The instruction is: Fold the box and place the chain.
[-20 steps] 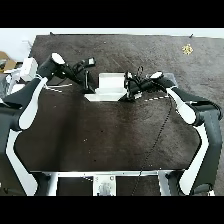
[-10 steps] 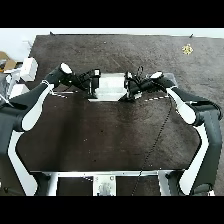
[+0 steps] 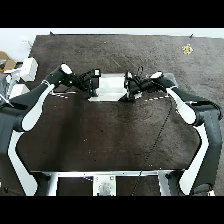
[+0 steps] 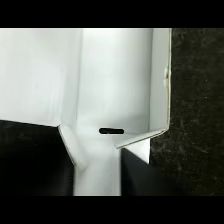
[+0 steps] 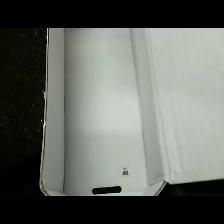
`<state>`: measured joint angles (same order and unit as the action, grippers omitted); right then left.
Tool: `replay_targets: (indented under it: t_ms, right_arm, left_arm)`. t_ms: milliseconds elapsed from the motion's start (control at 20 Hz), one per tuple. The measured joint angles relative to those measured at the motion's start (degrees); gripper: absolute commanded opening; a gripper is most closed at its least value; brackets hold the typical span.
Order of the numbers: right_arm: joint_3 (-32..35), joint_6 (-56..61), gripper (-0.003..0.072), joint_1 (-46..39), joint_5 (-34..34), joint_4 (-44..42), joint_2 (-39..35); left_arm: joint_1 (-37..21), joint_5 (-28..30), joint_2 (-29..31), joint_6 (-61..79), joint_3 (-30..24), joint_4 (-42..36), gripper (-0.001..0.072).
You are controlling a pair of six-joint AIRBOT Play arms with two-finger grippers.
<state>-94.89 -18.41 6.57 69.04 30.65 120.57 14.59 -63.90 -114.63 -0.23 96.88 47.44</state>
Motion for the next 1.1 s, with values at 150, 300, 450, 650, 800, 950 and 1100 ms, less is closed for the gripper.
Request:
replay_targets:
  t_ms: [150, 300, 450, 650, 800, 950, 1100]
  right_arm:
    - [0.0, 0.0, 0.0387, 0.0, 0.0, 0.0, 0.0]
    - [0.0, 0.0, 0.0387, 0.0, 0.0, 0.0, 0.0]
    - [0.0, 0.0, 0.0387, 0.0, 0.0, 0.0, 0.0]
    - [0.0, 0.1, 0.0386, 0.0, 0.0, 0.0, 0.0]
    - [0.0, 0.0, 0.0387, 0.0, 0.0, 0.1, 0.0]
    - [0.0, 0.0, 0.0387, 0.0, 0.0, 0.1, 0.0]
    - [0.0, 0.0, 0.0387, 0.0, 0.0, 0.0, 0.0]
  left_arm:
    - [0.0, -0.7, 0.0, -1.7, 0.0, -0.3, 0.0234]
    - [0.0, -1.1, 0.0, -2.4, 0.0, -2.3, 0.0234]
    - [0.0, -1.3, 0.0, -2.7, 0.0, -4.6, 0.0233]
    - [0.0, -1.0, -0.3, -2.8, 0.0, -7.9, 0.0235]
    - [0.0, -1.1, -1.7, -2.1, 0.0, -10.3, 0.0235]
    - [0.0, -1.5, -2.9, 0.8, 0.0, -13.2, 0.0236]
    - [0.0, -1.6, -3.5, 3.3, 0.0, -15.7, 0.0236]
